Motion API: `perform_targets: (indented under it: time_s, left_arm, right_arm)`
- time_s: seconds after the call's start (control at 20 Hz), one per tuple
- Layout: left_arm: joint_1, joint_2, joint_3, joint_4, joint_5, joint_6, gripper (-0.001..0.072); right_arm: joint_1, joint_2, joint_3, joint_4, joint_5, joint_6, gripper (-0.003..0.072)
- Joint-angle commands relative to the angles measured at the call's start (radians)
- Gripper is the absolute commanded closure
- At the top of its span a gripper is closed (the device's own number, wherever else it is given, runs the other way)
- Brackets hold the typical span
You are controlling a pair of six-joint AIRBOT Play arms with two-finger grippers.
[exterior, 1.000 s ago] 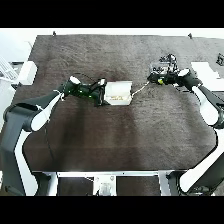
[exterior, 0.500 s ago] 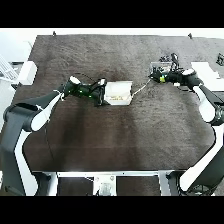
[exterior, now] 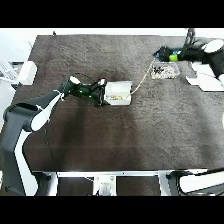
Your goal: Fold the box and place the chain.
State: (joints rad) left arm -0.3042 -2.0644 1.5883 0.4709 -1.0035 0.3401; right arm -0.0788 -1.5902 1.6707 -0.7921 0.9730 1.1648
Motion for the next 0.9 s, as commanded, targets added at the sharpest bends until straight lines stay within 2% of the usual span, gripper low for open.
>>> perform_targets:
  time_s: [0.0, 0.15, 0.3, 0.55, 0.85]
  left_arm:
    - [0.000, 0.000, 0.000, 0.000, 0.000, 0.000, 0.0353]
    - [0.000, 0.000, 0.000, 0.000, 0.000, 0.000, 0.0353]
    - [0.000, 0.000, 0.000, 0.000, 0.000, 0.000, 0.0353]
    - [0.000, 0.000, 0.000, 0.000, 0.000, 0.000, 0.0352]
    - [0.000, 0.000, 0.000, 0.000, 0.000, 0.000, 0.0353]
  right_arm:
    - [0.093, 0.229, 0.001, -0.245, 0.011, 0.126, 0.0680]
    - [0.193, 0.369, 0.001, -0.420, 0.013, 0.209, 0.0680]
    - [0.291, 0.442, 0.000, -0.474, 0.014, 0.235, 0.0680]
    - [0.429, 0.449, -0.037, -0.504, 0.030, 0.250, 0.0680]
    - [0.481, 0.448, -0.143, -0.503, 0.004, 0.299, 0.0679]
